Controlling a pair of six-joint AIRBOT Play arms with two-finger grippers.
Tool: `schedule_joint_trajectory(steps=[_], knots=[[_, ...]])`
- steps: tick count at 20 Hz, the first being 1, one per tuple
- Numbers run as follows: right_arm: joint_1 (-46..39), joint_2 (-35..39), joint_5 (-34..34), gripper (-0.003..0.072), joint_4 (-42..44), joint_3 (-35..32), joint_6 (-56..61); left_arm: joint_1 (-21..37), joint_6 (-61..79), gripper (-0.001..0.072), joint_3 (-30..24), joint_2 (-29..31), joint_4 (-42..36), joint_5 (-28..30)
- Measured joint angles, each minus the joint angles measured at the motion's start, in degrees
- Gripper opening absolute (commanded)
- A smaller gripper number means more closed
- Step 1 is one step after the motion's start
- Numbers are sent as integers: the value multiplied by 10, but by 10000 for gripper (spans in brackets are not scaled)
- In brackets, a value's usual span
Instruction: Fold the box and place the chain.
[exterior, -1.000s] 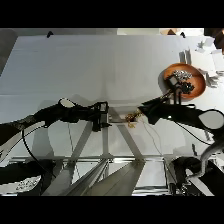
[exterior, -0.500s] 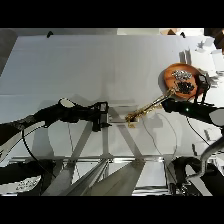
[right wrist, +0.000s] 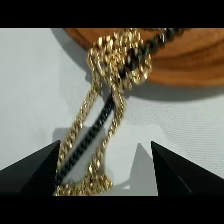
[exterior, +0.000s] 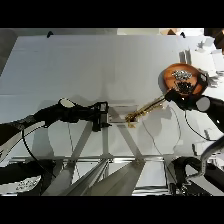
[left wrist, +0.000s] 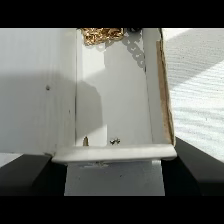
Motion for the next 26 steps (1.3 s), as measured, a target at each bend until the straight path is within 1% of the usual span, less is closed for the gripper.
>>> schedule_joint_trajectory(steps=[2,3,4,5,6,7,9,11,14,18,22,26], knots=[[14,-43,-19,591,-28,30,34,0,0,212,0,0,0,0],[19,-65,-23,544,-40,43,50,0,0,212,0,0,0,0],[25,-88,-24,528,-48,57,67,0,0,212,0,0,0,0],[30,-108,-25,389,-56,68,78,0,0,212,0,0,0,0],[34,-125,-26,183,-61,79,88,0,0,212,0,0,0,0],[37,-136,-28,28,-65,88,93,0,0,212,0,0,0,0],[42,-147,-28,25,-75,101,103,0,0,212,0,0,0,0],[45,-143,-23,24,-83,108,106,0,0,212,0,0,0,0],[47,-110,9,23,-89,113,87,0,0,212,0,0,0,0],[55,-14,83,23,-93,115,-11,0,0,212,0,0,0,0],[78,105,182,23,-92,116,-117,0,0,212,0,0,0,0],[97,192,266,23,-62,116,-188,0,0,212,0,0,0,0]])
